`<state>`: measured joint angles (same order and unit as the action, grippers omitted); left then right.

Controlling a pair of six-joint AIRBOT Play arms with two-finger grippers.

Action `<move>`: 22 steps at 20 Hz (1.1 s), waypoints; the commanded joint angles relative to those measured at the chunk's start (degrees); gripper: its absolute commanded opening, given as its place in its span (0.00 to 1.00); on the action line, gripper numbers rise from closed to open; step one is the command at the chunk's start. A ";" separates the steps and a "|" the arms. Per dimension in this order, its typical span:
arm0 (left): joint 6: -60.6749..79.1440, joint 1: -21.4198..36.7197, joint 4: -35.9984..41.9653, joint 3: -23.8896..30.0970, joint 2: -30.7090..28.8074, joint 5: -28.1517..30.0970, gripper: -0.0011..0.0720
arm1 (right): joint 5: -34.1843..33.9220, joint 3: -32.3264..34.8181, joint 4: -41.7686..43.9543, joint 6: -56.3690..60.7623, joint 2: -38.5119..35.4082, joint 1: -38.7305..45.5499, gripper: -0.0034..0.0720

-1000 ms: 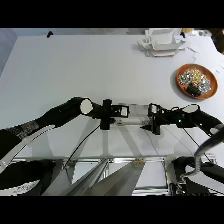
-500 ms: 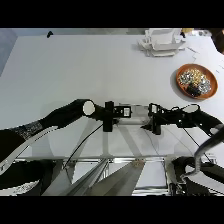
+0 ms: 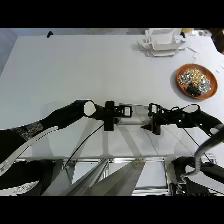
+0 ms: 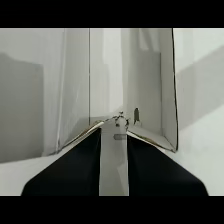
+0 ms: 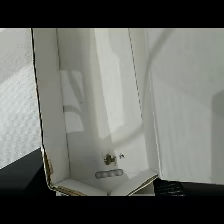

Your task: Fold the box and place the chain.

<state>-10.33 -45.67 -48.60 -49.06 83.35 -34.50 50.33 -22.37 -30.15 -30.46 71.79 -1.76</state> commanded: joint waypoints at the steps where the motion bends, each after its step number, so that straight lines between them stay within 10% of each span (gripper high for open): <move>1: 0.04 -1.07 1.27 0.00 1.09 1.46 0.25 | 0.02 0.00 0.00 -0.02 0.00 -0.02 0.59; 2: 0.04 -1.38 1.73 0.00 1.51 1.73 0.28 | 0.02 0.00 0.00 -0.02 0.00 -0.02 0.59; 4: 0.02 -1.95 1.88 0.00 1.75 2.01 0.65 | 0.02 0.00 0.00 -0.02 0.00 -0.02 0.59; 8: -0.24 -2.29 2.75 0.00 1.73 2.03 0.71 | 0.04 0.00 0.00 -0.02 0.00 -0.02 0.59; 10: -1.51 -2.27 2.71 0.00 1.07 1.16 0.63 | 0.04 0.00 0.00 -0.02 0.00 -0.02 0.59; 14: -11.43 -2.01 -0.52 0.00 -4.76 -4.83 0.01 | 0.02 0.00 0.00 -0.02 0.00 -0.02 0.59; 22: -59.04 7.89 -15.34 0.00 -16.98 -18.67 0.02 | 0.02 0.00 0.00 -0.02 0.00 -0.02 0.59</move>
<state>-49.54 -41.47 -58.37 -49.06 69.56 -48.31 50.35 -22.37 -30.17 -30.48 71.79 -1.76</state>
